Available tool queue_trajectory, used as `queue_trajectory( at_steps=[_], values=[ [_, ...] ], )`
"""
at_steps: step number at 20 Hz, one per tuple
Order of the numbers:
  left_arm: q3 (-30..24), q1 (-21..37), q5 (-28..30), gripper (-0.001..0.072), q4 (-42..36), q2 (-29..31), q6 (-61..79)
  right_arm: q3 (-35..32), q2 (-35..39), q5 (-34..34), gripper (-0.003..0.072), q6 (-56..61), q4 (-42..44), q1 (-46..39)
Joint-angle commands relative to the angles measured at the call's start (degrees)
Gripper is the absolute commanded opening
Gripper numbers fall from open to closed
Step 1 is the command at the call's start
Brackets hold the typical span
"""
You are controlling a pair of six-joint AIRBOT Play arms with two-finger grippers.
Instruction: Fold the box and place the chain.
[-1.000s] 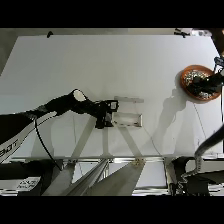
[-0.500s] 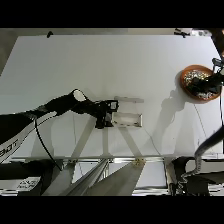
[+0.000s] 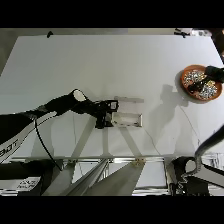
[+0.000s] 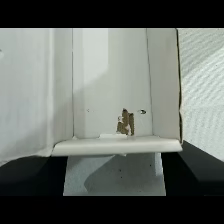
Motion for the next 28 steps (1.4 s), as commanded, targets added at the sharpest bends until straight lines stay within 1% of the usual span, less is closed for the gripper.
queue_trajectory(
  at_steps=[1,5,7,10,13,17,21,25,28],
  values=[
    [0.02,0.02,0.04,0.0255,0.02,-0.02,0.0,0.07,11.02,2.43,0.0005,-4.9,4.94,0.04],
    [0.0,0.02,0.04,0.0255,0.02,-0.02,0.0,0.07,23.26,4.39,0.0005,-7.15,9.99,0.04],
    [0.0,0.02,0.02,0.0255,0.02,-0.02,0.0,0.07,28.11,6.21,0.0005,-8.31,12.26,0.04],
    [0.0,0.02,0.02,0.0255,0.02,-0.02,0.0,0.07,33.55,8.94,0.0005,-9.77,15.54,0.04],
    [0.0,0.02,0.02,0.0255,0.02,-0.02,0.0,0.07,37.68,11.39,0.0004,-11.72,21.24,0.04],
    [0.0,0.02,0.02,0.0255,0.02,-0.02,0.0,0.07,40.83,15.52,0.0004,-13.42,30.51,0.04],
    [0.02,0.02,0.02,0.0255,0.02,-0.02,0.0,-0.02,41.33,22.71,0.0004,-14.45,38.8,0.24],
    [0.0,0.02,0.02,0.0255,0.02,-0.02,0.0,-0.07,41.33,26.99,0.0004,-14.16,39.32,8.74],
    [0.02,0.02,0.02,0.0255,0.02,-0.02,0.0,-0.07,41.2,24.96,0.0003,-12.83,39.3,16.35]
  ],
)
